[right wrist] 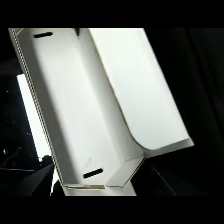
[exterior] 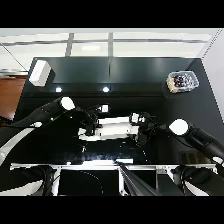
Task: Fold the box and place the chain.
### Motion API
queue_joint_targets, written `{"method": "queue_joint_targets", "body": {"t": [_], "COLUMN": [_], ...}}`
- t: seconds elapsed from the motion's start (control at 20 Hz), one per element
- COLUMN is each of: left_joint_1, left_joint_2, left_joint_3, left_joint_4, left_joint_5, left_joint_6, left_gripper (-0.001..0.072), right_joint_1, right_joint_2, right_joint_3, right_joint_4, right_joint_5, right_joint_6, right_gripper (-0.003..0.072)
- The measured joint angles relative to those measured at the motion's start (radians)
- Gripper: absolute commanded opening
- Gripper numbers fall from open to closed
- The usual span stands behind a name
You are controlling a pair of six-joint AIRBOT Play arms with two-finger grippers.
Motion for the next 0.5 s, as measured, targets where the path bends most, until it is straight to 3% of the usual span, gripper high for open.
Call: {"method": "queue_joint_targets", "body": {"t": [0.5], "left_joint_1": [0.000], "left_joint_2": [0.017], "left_joint_3": [0.000], "left_joint_4": [0.007], "left_joint_5": [0.003], "left_joint_6": [-0.002], "left_gripper": [0.0025], "right_joint_1": [-0.005], "right_joint_2": [-0.054], "right_joint_3": [0.000], "right_joint_4": [0.147], "right_joint_5": [-0.005], "right_joint_6": [-0.124], "right_gripper": [0.0706]}}
